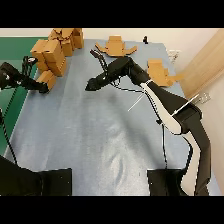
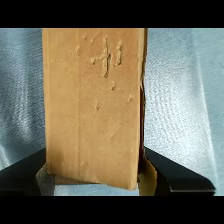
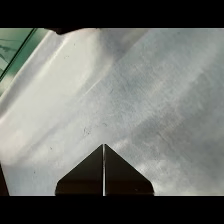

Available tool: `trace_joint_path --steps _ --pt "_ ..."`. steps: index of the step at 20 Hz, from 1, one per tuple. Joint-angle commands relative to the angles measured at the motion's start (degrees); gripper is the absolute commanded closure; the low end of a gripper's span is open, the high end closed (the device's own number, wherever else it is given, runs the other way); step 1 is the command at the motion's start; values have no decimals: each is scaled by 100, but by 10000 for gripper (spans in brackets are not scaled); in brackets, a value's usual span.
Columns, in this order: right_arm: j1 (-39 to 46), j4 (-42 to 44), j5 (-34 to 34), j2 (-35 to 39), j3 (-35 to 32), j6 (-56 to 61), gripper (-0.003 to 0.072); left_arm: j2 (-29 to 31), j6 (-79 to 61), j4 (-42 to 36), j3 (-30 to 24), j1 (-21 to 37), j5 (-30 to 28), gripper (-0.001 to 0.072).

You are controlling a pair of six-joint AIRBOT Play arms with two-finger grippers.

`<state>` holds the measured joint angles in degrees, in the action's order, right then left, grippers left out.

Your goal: Fold the box.

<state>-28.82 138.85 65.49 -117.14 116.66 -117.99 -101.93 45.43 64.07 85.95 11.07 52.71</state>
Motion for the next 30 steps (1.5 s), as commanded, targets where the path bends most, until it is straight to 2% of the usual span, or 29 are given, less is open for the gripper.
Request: trace_joint_path --steps 1,3,11,13,16,19,21,28,30 --pt "2 24 278 -28 4 11 679 42 4 -20 68 0 85 18" --pt "2 22 341 -28 4 11 679 26 -2 66 66 0 -146 18" --pt "2 -7 455 -28 4 7 679 227 -4 46 146 0 37 18" --pt "2 -22 457 -31 4 7 680 83 -136 48 120 2 -125 18" --pt "2 -24 461 -28 4 4 679 151 -105 24 192 -68 448 18" --pt "0 -105 481 -28 4 7 679 -33 -111 48 177 -63 2 17" --pt "-11 -103 516 -28 4 9 679 -153 -98 61 177 -61 197 18" --pt "-9 -247 562 -28 4 9 679 197 -111 11 195 -70 269 18" --pt "-9 -363 651 -28 4 9 679 431 -424 -293 195 -72 564 18"
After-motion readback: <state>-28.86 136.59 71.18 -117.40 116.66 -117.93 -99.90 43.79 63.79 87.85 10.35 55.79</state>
